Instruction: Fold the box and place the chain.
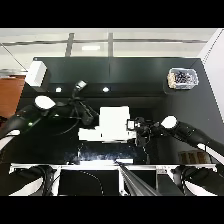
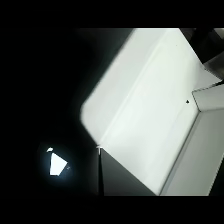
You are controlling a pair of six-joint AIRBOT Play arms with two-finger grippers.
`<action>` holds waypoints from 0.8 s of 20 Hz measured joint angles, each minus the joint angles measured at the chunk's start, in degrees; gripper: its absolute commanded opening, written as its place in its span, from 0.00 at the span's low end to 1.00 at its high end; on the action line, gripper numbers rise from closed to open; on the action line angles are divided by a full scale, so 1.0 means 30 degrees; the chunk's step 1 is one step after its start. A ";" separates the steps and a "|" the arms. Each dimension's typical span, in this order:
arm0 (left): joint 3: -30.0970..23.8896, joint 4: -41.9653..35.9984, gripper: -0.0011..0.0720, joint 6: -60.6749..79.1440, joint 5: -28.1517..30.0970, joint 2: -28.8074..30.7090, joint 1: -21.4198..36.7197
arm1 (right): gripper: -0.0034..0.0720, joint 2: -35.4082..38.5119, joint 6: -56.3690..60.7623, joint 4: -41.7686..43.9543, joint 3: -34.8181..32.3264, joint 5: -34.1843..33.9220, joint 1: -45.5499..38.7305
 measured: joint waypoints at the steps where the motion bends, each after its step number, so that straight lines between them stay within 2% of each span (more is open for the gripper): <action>1: 0.0044 0.0561 0.05 -0.0357 -0.0670 0.0466 0.0714 | 0.87 0.0000 0.0000 0.0000 0.0000 0.0000 0.0000; 5: 0.0087 0.2098 0.05 -0.2608 -0.3526 0.1690 0.3330 | 0.87 0.0000 0.0000 0.0000 0.0000 0.0000 0.0000; 8: -0.0583 0.2098 0.05 -0.3818 -0.5501 0.1953 0.4284 | 0.87 0.0000 0.0007 0.0000 0.0000 0.0000 0.0000; 13: -0.3082 -0.0670 0.05 -0.3934 -0.5814 0.1647 0.4605 | 0.86 0.0000 0.0000 -0.0007 0.0000 0.0000 0.0000; 16: -0.3891 -0.1545 0.05 -0.2783 -0.5697 0.1180 0.3803 | 0.87 0.0000 0.0000 -0.0007 0.0000 0.0000 0.0000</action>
